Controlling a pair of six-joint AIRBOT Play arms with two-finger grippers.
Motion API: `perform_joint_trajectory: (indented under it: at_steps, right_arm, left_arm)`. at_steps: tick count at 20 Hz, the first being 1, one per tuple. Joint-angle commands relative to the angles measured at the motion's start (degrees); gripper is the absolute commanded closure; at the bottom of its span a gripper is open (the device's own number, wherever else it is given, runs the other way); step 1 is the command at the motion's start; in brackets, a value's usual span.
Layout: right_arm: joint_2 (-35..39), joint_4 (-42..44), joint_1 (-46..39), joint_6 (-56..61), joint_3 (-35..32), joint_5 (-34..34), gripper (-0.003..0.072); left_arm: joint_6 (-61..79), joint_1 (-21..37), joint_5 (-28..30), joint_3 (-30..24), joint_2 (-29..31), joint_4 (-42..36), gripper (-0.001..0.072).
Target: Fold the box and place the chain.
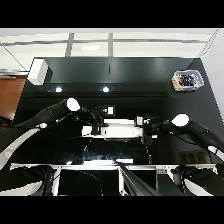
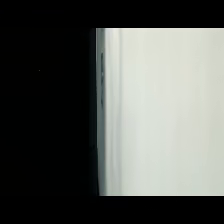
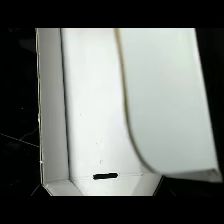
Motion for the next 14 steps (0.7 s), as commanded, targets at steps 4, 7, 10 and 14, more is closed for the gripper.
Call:
perform_joint_trajectory:
  at_steps: [4, 7, 10, 14]
  right_arm:
    - [-2.4, 2.9, 0.0, -3.7, -0.2, -0.8, 0.0017]
    - [-3.2, 2.8, 0.0, -4.2, -0.3, -0.8, 0.0016]
    - [-3.2, 2.7, 0.0, -4.2, -0.3, -0.8, 0.0017]
    - [-3.3, 2.4, 0.8, -3.0, -0.3, -2.6, 0.0017]
  left_arm:
    - [0.0, 0.0, 0.1, 0.1, 0.0, 0.0, 0.0685]
    - [0.0, 0.0, 0.1, 0.1, 0.0, 0.0, 0.0685]
    - [0.0, 0.0, 0.1, 0.1, 0.0, 0.0, 0.0685]
    - [0.0, 0.0, 0.1, 0.1, 0.0, 0.0, 0.0684]
